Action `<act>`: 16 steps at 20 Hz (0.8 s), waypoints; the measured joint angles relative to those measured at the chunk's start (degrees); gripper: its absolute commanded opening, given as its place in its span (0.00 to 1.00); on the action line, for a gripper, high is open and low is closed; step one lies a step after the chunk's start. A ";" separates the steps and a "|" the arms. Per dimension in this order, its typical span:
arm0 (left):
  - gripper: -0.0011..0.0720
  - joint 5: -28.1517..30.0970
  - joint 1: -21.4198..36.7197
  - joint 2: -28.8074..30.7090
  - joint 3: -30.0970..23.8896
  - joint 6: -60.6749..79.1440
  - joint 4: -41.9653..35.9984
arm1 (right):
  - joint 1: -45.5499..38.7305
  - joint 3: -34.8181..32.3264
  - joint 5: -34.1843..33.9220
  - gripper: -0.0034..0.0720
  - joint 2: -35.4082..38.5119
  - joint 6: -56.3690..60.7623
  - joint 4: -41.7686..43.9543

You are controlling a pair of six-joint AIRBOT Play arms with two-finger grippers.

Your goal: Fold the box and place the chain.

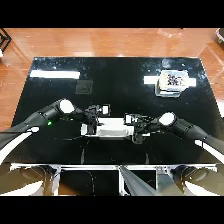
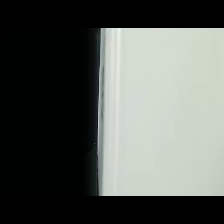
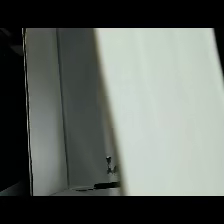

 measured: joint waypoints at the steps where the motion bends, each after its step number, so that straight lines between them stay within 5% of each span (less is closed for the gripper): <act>1: 0.04 0.00 0.00 0.00 0.00 0.00 0.00 | 0.00 0.00 -0.07 0.98 -0.02 -0.22 -0.02; 16: 0.04 0.02 0.00 0.00 0.00 -0.04 0.00 | 0.20 0.00 -0.74 0.98 -0.31 -1.01 0.28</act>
